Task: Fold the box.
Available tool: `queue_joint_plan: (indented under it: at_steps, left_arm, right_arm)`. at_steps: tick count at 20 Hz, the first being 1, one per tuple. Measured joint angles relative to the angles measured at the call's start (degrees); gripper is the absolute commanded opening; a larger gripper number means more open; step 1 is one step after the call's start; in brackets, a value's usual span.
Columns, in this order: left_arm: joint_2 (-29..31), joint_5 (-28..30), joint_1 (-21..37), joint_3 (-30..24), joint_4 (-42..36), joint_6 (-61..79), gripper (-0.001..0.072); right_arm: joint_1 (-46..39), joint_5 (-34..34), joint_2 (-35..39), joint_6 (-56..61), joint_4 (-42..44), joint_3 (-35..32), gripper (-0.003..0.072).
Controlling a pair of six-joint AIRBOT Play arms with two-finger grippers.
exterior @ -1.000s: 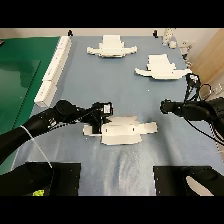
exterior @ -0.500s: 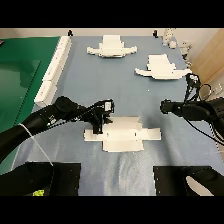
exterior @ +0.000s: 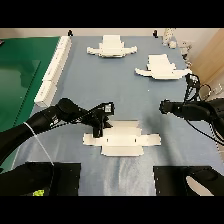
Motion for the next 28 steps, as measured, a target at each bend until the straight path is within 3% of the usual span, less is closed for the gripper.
queue_joint_plan:
  at_steps: [7, 12, 16, 22, 28]
  left_arm:
    - [1.9, -1.31, -0.28, -0.09, 1.01, -0.04, 0.0012]
    - [9.77, 4.07, -1.03, -3.1, 0.7, 0.59, 0.0012]
    - [14.4, 10.64, -5.03, -8.41, 0.61, 1.88, 0.0013]
    - [14.73, 18.86, -9.05, -12.68, 0.61, 2.82, 0.0013]
    - [14.21, 20.7, -9.73, -13.33, 0.55, 2.95, 0.0016]
  right_arm:
    - [0.07, -1.09, 0.0, -0.15, 2.1, 0.0, 0.0516]
    - [0.07, -2.23, 0.0, -0.17, 2.4, 0.0, 0.0516]
    - [0.07, -2.56, 0.0, -0.17, 2.56, 0.0, 0.0516]
    - [0.07, -2.73, 0.0, -0.2, 2.78, 0.0, 0.0516]
    - [0.07, -2.78, 0.0, -0.2, 2.99, 0.0, 0.0516]
